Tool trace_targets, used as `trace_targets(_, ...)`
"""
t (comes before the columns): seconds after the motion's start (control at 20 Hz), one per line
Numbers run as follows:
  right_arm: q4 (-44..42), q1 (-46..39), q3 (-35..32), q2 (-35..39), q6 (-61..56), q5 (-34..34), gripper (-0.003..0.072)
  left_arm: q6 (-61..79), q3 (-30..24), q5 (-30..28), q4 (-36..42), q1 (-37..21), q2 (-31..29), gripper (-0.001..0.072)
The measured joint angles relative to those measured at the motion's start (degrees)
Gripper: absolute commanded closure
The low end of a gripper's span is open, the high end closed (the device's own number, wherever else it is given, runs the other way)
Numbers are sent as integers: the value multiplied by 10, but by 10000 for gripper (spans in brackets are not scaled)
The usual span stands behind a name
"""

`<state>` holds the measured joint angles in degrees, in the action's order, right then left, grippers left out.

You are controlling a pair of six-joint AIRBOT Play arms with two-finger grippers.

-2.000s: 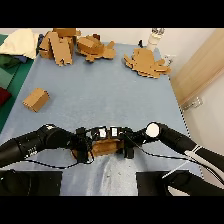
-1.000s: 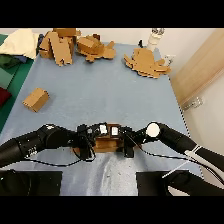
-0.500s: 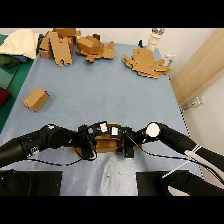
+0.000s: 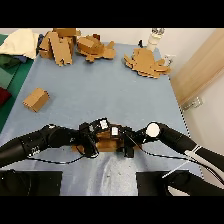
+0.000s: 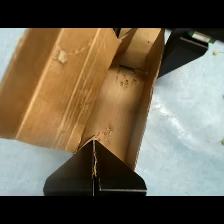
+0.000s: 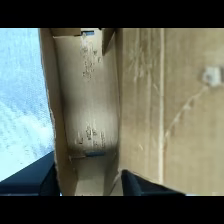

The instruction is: Fold the box.

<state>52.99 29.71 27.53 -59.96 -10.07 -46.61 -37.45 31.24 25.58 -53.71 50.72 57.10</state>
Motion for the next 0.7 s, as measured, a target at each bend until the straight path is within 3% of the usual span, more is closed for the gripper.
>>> trace_targets(0.6,4,0,0,0,0,0,272,6,0,21,41,0,21,696)
trace_targets(0.65,4,0,0,0,0,1,272,6,0,19,45,0,22,623)
trace_targets(0.7,4,0,0,0,0,1,272,6,0,18,47,0,23,356)
